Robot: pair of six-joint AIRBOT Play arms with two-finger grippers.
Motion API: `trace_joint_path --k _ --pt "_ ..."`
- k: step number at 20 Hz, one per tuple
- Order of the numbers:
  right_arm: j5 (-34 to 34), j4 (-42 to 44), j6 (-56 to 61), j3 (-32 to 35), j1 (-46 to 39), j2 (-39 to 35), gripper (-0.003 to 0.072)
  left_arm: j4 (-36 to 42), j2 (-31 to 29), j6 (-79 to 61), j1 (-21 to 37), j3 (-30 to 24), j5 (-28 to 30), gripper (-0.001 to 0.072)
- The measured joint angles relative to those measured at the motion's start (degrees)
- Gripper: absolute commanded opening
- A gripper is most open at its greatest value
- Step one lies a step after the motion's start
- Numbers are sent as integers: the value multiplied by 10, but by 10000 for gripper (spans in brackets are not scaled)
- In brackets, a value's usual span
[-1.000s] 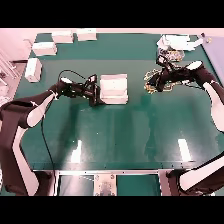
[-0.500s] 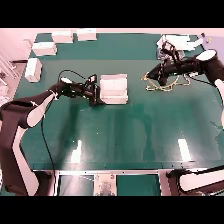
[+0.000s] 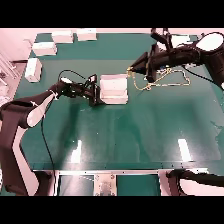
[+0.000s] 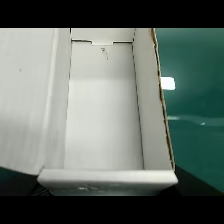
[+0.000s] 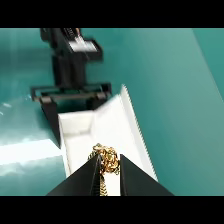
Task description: Fold the box and place the chain.
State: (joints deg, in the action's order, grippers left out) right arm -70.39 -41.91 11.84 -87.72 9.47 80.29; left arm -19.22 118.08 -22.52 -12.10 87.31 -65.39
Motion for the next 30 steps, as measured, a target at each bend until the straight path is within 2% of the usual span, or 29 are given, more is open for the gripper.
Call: trace_joint_path --k 4,8,17,22,23,24,25,30 --pt "27 4 8 0 64 -2 5 0 0 0 0 0 0 447" --pt "54 5 12 0 89 23 5 0 0 0 0 0 0 447" --pt "83 -6 22 0 82 127 5 0 0 0 0 0 0 447" --pt "103 -9 23 0 54 154 19 0 0 0 0 0 0 447" --pt "103 -10 23 0 51 157 181 0 0 0 0 0 0 447" --pt "103 -13 24 0 49 158 428 0 0 0 0 0 0 447" --pt "102 -16 23 0 46 160 543 0 0 0 0 0 0 447" --pt "58 -41 22 0 11 160 542 0 0 0 0 0 0 447"
